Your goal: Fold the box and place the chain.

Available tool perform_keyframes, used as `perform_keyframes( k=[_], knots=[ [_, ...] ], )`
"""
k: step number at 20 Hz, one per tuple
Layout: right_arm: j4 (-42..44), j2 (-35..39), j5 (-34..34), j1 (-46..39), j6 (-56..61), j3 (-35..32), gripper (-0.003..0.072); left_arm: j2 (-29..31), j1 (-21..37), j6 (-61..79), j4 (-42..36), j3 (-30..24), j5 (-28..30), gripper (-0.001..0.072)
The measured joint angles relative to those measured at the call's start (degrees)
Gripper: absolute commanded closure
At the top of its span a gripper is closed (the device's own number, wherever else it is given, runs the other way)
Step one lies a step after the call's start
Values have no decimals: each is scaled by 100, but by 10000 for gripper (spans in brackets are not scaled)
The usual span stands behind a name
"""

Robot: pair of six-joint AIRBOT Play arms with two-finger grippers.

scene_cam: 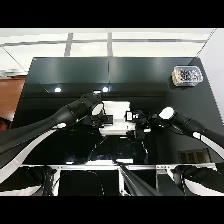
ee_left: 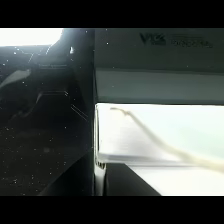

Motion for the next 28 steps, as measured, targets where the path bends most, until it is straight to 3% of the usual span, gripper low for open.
perform_keyframes(
  k=[2,10,12,13,15,16,21,22,23,28],
  knots=[
    [2,0,0,0,2,0,246,-28,0,-35,-35,2,-37,388],
    [2,0,0,0,2,0,246,-35,0,-13,-59,61,-118,380],
    [2,0,0,2,2,0,246,-61,0,-11,-57,61,-116,386],
    [2,0,0,0,2,0,246,-81,0,-9,-57,61,-120,484],
    [2,0,0,2,2,0,246,-114,0,11,-59,61,-140,576],
    [2,0,0,0,4,0,246,-127,0,11,-61,63,-142,677],
    [0,0,0,2,2,0,222,-155,0,120,-81,85,-136,683],
    [0,0,0,0,4,0,9,-160,0,138,-81,85,-138,684],
    [9,0,-7,0,61,0,-23,-166,0,149,-81,85,-136,683],
    [-151,48,52,2,160,0,-21,-168,4,317,-68,85,-122,683]
  ],
)
